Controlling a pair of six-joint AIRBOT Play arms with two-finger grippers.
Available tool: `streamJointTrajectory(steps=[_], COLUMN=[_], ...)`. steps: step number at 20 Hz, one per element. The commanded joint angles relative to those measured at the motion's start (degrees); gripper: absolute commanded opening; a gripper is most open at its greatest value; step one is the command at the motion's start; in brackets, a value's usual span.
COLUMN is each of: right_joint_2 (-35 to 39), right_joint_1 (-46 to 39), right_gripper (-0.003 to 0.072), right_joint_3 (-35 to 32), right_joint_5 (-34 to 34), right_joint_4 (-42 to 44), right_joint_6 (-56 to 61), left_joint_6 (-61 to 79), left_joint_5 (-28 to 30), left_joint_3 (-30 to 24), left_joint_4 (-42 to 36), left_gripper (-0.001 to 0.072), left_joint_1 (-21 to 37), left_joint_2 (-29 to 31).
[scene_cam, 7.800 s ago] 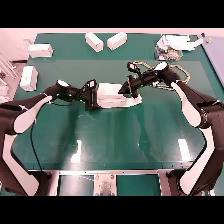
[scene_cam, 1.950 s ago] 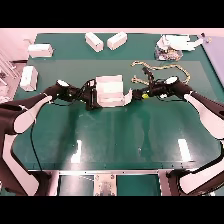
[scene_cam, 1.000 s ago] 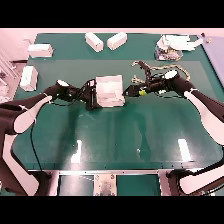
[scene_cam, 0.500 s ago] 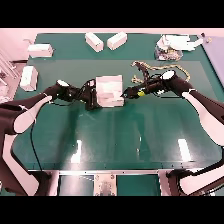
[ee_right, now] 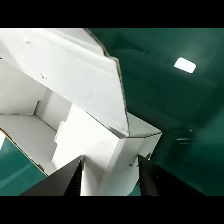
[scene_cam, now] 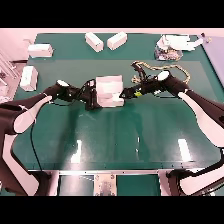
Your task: Fold the box and place the chain.
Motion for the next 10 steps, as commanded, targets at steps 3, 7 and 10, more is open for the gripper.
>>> streamJointTrajectory(steps=[3,7,10], right_joint_2=[0.0,0.0,0.0], right_joint_1=[3.0,5.8,8.3], right_gripper=[0.0417,0.0427,0.0428], right_joint_3=[1.7,3.9,5.9], right_joint_5=[-1.5,-1.8,-1.9], right_joint_4=[-9.5,-17.8,-26.3], right_joint_6=[8.8,15.9,24.5], left_joint_6=[0.0,0.0,0.0], left_joint_5=[-0.7,-0.7,-0.7], left_joint_3=[0.0,0.0,0.0], left_joint_4=[0.0,0.0,0.0], left_gripper=[0.0378,0.0378,0.0379], left_joint_1=[0.0,0.0,0.0], left_joint_2=[0.0,0.0,0.0])
